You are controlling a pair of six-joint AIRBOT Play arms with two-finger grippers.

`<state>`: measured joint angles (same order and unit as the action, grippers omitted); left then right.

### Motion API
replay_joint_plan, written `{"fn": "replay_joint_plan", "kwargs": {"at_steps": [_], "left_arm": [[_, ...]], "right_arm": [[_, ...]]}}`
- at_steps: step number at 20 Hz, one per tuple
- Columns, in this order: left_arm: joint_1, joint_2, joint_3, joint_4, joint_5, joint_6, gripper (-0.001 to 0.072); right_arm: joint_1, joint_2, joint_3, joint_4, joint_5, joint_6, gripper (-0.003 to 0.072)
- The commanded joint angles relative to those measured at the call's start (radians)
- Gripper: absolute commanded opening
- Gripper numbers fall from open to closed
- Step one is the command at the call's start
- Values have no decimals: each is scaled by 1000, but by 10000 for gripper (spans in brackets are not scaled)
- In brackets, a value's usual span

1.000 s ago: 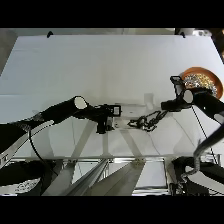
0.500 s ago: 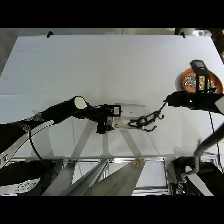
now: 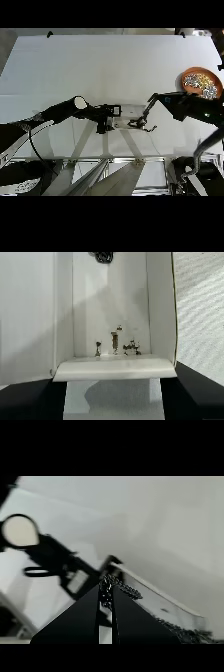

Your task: Fold the box and place the chain.

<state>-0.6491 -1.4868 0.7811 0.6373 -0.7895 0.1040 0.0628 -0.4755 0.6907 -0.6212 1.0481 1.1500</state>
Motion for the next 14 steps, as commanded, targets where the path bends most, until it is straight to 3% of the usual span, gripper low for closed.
{"fn": "replay_joint_plan", "kwargs": {"at_steps": [1,8,14], "left_arm": [[-1,0,0,0,0,0,252],[-1,0,0,0,0,0,252],[-1,0,0,0,0,0,252]], "right_arm": [[0,16,1,196,45,-94,16],[0,16,1,452,75,-251,16],[0,16,1,481,64,-266,16]]}}
